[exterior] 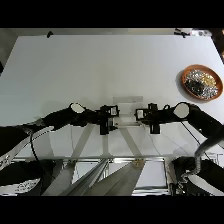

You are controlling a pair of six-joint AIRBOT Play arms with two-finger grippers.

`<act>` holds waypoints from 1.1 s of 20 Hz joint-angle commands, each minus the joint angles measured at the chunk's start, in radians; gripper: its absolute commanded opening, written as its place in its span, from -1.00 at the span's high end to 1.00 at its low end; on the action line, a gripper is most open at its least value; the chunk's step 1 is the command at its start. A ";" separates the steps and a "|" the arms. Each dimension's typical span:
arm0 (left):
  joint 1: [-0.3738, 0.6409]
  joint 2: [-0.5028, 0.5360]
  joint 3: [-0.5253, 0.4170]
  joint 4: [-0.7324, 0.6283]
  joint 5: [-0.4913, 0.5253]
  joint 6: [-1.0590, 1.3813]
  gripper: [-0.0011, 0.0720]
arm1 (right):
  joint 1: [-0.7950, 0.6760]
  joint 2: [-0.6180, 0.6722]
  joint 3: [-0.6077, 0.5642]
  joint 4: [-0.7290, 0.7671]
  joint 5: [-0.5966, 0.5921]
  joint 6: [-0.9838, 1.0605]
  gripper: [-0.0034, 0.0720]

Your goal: Fold the box and place the chain.

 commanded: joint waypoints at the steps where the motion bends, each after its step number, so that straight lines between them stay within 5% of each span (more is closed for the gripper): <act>1: 0.000 0.000 0.000 0.005 -0.005 0.005 0.50 | -0.097 0.035 0.000 -0.084 0.107 0.069 0.85; 6: 0.000 0.000 0.000 0.005 -0.005 0.005 0.50 | -0.235 0.122 0.000 -0.036 0.200 0.157 0.89; 12: 0.000 0.000 0.000 0.005 -0.005 0.006 0.50 | -0.376 0.235 0.000 0.010 0.122 0.660 0.89; 16: 0.000 0.000 0.000 0.005 -0.005 0.005 0.50 | -0.446 0.233 0.000 -0.147 0.144 1.115 0.88; 22: 0.000 0.000 0.000 0.005 -0.005 0.005 0.50 | -0.400 0.071 -0.005 -0.069 0.222 1.149 0.89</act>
